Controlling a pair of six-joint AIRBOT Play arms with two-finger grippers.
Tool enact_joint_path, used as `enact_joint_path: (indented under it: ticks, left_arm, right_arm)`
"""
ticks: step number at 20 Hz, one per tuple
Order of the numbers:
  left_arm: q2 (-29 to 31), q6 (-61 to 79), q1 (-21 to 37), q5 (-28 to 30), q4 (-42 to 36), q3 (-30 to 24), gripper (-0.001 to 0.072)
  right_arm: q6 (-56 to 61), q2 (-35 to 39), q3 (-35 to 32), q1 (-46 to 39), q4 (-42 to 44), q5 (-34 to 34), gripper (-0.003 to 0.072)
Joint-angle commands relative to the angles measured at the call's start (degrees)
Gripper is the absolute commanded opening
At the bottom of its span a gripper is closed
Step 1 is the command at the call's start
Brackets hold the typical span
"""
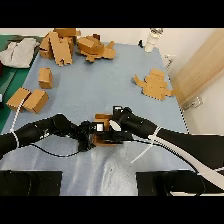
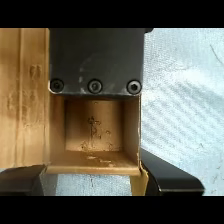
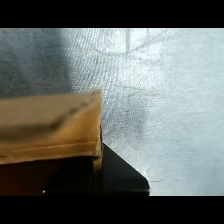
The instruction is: Fold the box.
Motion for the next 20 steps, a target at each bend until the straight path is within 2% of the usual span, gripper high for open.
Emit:
enact_joint_path:
  ticks: [1,2,3,4,7,10,12,19,20]
  left_arm:
    - [0.0,0.0,0.0,0.0,0.0,0.0,0.052]
    - [0.0,0.0,0.0,0.0,0.0,0.0,0.052]
    - [0.0,0.0,0.0,0.0,0.0,0.0,0.052]
    - [0.0,0.0,0.0,0.0,0.0,0.0,0.052]
    - [0.0,0.0,0.0,0.0,0.0,0.0,0.052]
    - [0.0,0.0,0.0,0.0,0.0,0.0,0.052]
    - [0.0,0.0,0.0,0.0,0.0,0.0,0.052]
    - [0.0,0.0,0.0,0.0,0.0,0.0,0.052]
    - [0.0,0.0,0.0,0.0,0.0,0.0,0.052]
  right_arm:
    - [-0.4,-0.4,0.8,0.2,0.2,-0.5,0.0]
    - [-1.3,-0.4,1.4,0.2,0.2,-0.5,0.006]
    - [-1.3,-0.3,2.1,0.2,0.2,-0.2,0.026]
    - [-1.3,0.0,3.0,0.1,0.2,0.8,0.0353]
    - [-1.9,2.1,5.2,0.0,-1.1,3.7,0.0395]
    - [-1.6,4.2,6.3,0.0,-4.8,11.3,0.0394]
    - [-1.7,5.6,6.4,-0.4,-5.4,14.1,0.0394]
    - [-1.7,12.8,6.4,-0.4,-6.6,12.0,0.0389]
    - [-1.6,14.6,6.4,-0.4,-7.4,11.6,0.0349]
